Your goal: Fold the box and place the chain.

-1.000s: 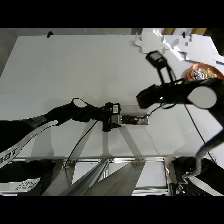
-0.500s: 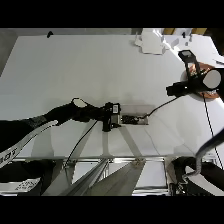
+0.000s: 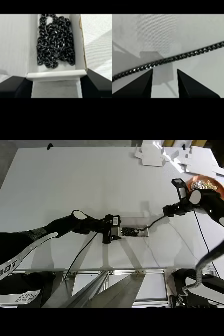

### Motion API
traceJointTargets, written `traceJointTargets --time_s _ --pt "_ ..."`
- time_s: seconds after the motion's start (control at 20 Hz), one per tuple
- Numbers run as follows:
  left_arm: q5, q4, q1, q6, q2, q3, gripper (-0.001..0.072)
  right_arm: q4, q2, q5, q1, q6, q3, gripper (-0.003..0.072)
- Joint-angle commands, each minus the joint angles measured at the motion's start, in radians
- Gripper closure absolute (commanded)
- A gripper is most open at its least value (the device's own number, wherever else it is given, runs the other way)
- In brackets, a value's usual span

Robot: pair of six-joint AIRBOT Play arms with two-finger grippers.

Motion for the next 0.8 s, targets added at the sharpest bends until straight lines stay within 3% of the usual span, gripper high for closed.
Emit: traceJointTargets --time_s 0.0,0.3,0.45,0.55,0.75 --pt "0.000 0.000 0.000 0.000 0.000 0.000 0.0499 0.011 -0.051 -0.017 -0.001 0.000 -0.003 0.0343" --pt "0.000 0.000 0.000 0.000 0.000 0.000 0.0499 0.027 -0.095 -0.030 -0.001 0.008 -0.003 0.0368" --pt "0.000 0.000 0.000 0.000 0.000 0.000 0.0499 0.033 -0.095 -0.024 -0.001 0.008 -0.003 0.0504" --pt "0.000 0.000 0.000 0.000 0.000 0.000 0.0499 0.032 -0.089 0.014 -0.001 -0.007 -0.003 0.0673" --pt "0.000 0.000 0.000 0.000 0.000 0.000 0.0499 0.032 0.007 0.076 -0.001 -0.027 -0.003 0.0671"
